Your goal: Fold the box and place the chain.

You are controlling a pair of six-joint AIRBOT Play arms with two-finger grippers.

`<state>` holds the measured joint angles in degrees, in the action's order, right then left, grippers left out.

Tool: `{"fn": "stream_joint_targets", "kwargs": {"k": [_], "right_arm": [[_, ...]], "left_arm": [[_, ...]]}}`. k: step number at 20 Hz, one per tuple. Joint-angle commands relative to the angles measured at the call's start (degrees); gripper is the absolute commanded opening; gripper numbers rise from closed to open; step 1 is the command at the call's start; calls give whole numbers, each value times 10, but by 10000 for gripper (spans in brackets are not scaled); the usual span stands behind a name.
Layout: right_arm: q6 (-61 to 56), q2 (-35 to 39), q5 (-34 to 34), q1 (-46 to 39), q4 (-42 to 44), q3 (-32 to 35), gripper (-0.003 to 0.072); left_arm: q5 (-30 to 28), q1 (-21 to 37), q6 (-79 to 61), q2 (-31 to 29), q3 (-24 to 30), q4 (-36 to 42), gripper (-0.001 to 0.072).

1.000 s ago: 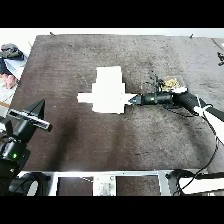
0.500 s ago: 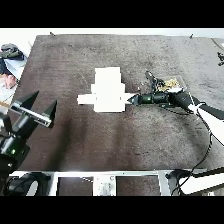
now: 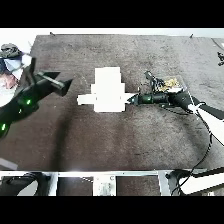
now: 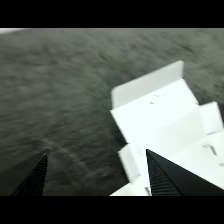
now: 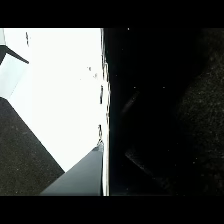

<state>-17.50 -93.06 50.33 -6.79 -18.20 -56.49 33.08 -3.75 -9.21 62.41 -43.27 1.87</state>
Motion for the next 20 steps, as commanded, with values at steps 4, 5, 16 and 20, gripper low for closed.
{"fn": "stream_joint_targets", "kwargs": {"k": [4,5,16,20], "right_arm": [[13,0,-1,1,0,-1,-19],[14,0,-2,0,0,-1,-19],[25,0,-2,0,0,-1,-19],[26,0,-2,0,1,-1,-19]], "left_arm": [[274,0,326,302,-329,-282,656],[299,0,346,334,-372,-291,656],[381,-35,405,533,-599,-331,656],[374,-37,407,552,-605,-330,655]]}}
